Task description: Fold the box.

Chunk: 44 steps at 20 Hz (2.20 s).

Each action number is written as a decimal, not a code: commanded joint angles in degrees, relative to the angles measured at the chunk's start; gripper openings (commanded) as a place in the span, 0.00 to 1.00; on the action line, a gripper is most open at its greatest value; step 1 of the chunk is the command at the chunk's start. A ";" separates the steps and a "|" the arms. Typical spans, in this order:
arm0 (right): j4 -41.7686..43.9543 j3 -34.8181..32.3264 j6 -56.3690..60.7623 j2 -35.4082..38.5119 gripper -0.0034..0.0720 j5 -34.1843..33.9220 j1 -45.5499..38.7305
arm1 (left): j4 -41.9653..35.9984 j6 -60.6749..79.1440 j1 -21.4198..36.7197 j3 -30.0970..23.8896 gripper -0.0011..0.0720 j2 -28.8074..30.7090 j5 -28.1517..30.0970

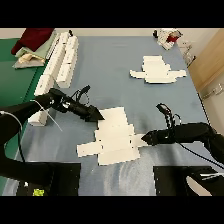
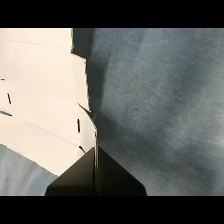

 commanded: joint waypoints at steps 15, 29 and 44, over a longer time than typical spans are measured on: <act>-0.04 -0.04 0.07 0.04 0.05 0.04 0.07 | 1.57 10.43 -3.63 4.90 0.03 -5.44 -10.69; -39.91 16.74 29.05 0.04 0.90 2.67 -1.27 | 4.24 39.39 -12.63 3.23 0.02 10.54 7.82; -37.27 19.58 33.59 -8.11 0.89 4.55 -1.25 | 3.50 49.03 -38.51 -23.04 0.02 37.22 50.18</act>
